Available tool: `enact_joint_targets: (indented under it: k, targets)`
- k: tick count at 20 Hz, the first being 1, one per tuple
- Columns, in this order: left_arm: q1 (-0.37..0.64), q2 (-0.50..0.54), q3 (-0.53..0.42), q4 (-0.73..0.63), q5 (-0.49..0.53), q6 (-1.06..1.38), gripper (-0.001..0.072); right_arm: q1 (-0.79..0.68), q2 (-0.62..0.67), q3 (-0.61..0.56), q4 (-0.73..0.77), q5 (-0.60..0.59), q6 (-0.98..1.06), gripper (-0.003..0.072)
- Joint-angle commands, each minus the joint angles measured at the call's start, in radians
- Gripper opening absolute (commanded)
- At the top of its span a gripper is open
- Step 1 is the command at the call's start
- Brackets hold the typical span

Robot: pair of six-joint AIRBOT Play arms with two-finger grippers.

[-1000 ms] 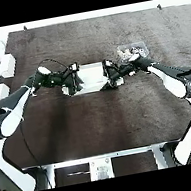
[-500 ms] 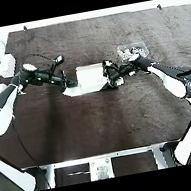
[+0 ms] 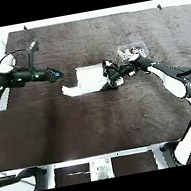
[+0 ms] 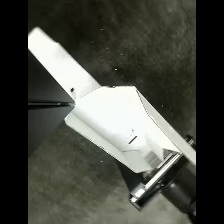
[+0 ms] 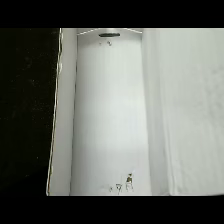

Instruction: Fold the box and place the chain.

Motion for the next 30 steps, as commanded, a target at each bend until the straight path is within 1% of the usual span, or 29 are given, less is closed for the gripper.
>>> enact_joint_targets:
  k: [1, 2, 3, 5, 9, 13, 15, 17, 20, 24, 27, 29, 30]
  targets:
    - [0.017, 0.108, -0.072, 0.187, 0.026, -0.377, 0.001, 0.001, 0.0, 0.0, 0.0, 0.0, 0.0, 0.054]
    - [0.017, 0.104, -0.072, 0.219, -0.001, -0.429, 0.0011, 0.001, 0.0, 0.0, 0.0, 0.0, 0.0, 0.054]
    - [0.017, 0.1, -0.072, 0.219, -0.021, -0.455, 0.0011, 0.001, 0.0, 0.0, 0.0, 0.0, 0.0, 0.054]
    - [0.017, 0.098, -0.087, 0.235, -0.006, -0.495, 0.0011, 0.001, 0.0, 0.0, 0.0, 0.0, 0.0, 0.054]
    - [0.028, 0.086, -0.145, 0.243, 0.008, -0.497, 0.0011, 0.001, 0.0, 0.0, 0.0, 0.0, 0.0, 0.054]
    - [0.083, -0.001, -0.16, 0.179, -0.019, -0.433, 0.0011, 0.001, 0.0, 0.0, 0.0, 0.0, 0.0, 0.054]
    - [0.084, -0.055, -0.158, 0.177, -0.019, -0.425, 0.0011, 0.001, 0.0, 0.0, 0.0, 0.0, 0.0, 0.054]
    - [0.084, -0.111, -0.158, 0.136, -0.01, -0.387, 0.0011, 0.001, 0.0, 0.0, 0.0, 0.0, 0.0, 0.054]
    - [0.069, -0.18, -0.156, 0.062, 0.013, -0.339, 0.0012, 0.001, 0.0, 0.0, 0.0, 0.0, 0.0, 0.054]
    - [0.004, -0.26, -0.128, 0.039, 0.059, -0.329, 0.0012, 0.001, 0.0, 0.0, 0.0, 0.0, 0.0, 0.054]
    - [-0.042, -0.287, -0.114, 0.002, 0.077, -0.328, 0.0015, 0.001, 0.0, 0.0, 0.0, 0.0, 0.0, 0.054]
    - [-0.05, -0.286, -0.108, -0.031, 0.075, -0.307, 0.0018, 0.001, 0.0, 0.0, 0.0, 0.0, 0.0, 0.054]
    - [-0.05, -0.286, -0.101, -0.053, 0.064, -0.291, 0.0119, 0.001, 0.0, 0.0, 0.0, 0.0, 0.0, 0.054]
